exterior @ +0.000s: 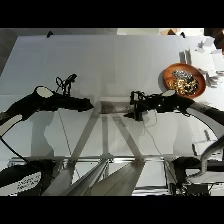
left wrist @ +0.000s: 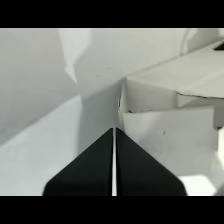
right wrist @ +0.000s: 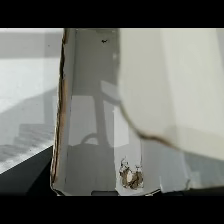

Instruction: Fold the box and place the chain.

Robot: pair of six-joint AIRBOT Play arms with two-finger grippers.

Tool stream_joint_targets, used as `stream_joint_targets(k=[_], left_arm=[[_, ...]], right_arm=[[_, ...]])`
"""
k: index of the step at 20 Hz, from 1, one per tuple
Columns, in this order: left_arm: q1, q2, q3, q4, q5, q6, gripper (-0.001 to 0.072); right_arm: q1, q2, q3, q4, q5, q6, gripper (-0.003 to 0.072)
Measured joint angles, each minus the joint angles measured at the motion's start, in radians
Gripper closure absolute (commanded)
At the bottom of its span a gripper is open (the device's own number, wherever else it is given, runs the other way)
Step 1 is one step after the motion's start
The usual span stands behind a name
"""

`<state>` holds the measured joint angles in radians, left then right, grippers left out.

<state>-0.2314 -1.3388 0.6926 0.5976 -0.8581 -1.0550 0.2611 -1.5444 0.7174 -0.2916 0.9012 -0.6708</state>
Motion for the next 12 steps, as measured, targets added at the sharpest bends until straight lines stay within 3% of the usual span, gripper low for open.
stream_joint_targets(k=[2, 3, 12], left_arm=[[0.000, 0.002, 0.000, -0.031, -0.022, 0.011, 0.0458], [0.000, 0.002, 0.000, -0.051, -0.034, 0.019, 0.0425], [-0.018, 0.003, 0.000, -0.148, -0.066, 0.063, 0.0418]], right_arm=[[0.000, 0.000, 0.000, 0.000, 0.001, 0.000, 0.0151], [0.000, 0.000, 0.000, 0.000, 0.000, 0.000, 0.0151], [0.000, 0.000, 0.000, 0.000, 0.001, 0.000, 0.0151]])
